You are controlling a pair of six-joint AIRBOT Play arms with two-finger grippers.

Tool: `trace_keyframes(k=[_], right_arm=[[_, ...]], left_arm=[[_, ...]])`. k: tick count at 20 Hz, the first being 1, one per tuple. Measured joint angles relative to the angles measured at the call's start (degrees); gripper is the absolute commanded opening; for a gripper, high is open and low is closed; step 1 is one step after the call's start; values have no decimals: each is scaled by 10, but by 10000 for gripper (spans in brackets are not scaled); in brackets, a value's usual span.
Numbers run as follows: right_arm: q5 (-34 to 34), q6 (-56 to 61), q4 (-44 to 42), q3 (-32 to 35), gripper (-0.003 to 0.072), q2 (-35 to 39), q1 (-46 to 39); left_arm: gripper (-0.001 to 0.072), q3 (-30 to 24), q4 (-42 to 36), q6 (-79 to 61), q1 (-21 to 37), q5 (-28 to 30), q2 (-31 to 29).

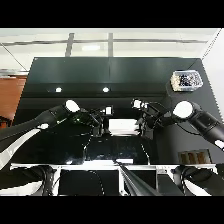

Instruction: Fold the box and place the chain.

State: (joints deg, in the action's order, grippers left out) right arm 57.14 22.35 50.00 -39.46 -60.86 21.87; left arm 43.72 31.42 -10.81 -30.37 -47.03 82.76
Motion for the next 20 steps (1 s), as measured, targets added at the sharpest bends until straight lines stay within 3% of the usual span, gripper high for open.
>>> trace_keyframes(k=[7, 8, 9, 10, 13, 16, 20], right_arm=[[32, 59, 4, -12, 264, 2, -6], [42, 77, -1, -21, 223, 3, -12], [53, 98, -3, -30, 57, 6, -21], [68, 123, -13, -37, 17, 7, -35], [103, 179, -76, -38, 16, 10, -76], [127, 186, -191, -13, 17, 6, -102], [108, 226, -284, 23, 17, -18, -113]], left_arm=[[334, 0, 0, 0, 0, 0, 0], [333, 0, 0, 0, 0, 0, 0], [334, 0, 0, 0, 0, 0, 0], [334, 0, 0, 0, 0, 0, 0], [333, 0, 0, 0, 0, 0, 0], [333, 0, 0, 0, 0, 0, 0], [333, 0, 0, 0, 0, 0, 0]])
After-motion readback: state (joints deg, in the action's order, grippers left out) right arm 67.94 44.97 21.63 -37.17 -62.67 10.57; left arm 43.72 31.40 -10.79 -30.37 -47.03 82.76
